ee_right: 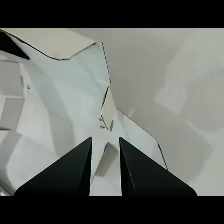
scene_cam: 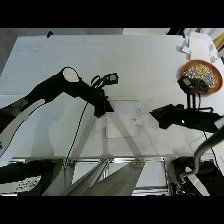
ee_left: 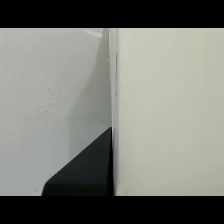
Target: Fold the box and place the chain.
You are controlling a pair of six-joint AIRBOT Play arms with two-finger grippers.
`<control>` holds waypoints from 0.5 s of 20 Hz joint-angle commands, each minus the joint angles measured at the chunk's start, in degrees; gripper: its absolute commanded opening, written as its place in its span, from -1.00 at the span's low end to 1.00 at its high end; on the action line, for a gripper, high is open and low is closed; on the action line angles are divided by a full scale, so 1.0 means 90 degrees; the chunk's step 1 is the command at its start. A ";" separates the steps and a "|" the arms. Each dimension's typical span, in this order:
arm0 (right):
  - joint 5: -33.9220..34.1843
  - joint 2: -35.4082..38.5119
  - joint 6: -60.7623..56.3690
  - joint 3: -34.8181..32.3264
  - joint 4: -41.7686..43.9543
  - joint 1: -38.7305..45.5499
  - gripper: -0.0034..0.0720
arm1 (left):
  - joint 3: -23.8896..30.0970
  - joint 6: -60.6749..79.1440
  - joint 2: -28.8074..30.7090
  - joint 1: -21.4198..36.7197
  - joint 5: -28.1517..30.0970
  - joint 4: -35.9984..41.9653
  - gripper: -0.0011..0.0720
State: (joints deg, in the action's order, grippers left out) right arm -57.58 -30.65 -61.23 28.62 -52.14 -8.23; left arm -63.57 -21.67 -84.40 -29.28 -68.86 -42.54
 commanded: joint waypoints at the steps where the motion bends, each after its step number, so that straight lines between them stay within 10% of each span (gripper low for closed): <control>1: -0.0891 0.0945 -0.0029 0.0012 -0.0447 -0.0002 -0.38 | 0.0002 -0.0083 0.0563 -0.0148 -0.0189 -0.0345 -0.98; 5: -0.1739 0.1372 -0.0053 0.0012 -0.0488 -0.0002 -0.38 | 0.0119 0.0078 0.1005 -0.0313 -0.0559 -0.0372 -0.98; 10: -0.1775 0.1394 -0.0046 0.0012 -0.0493 -0.0002 -0.38 | 0.1557 0.0119 0.1957 -0.0651 0.1651 -0.0355 -0.98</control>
State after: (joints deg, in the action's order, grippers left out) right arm -72.55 -18.81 -61.56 28.69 -56.25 -8.23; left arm -55.90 -21.10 -71.11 -33.67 -65.04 -45.54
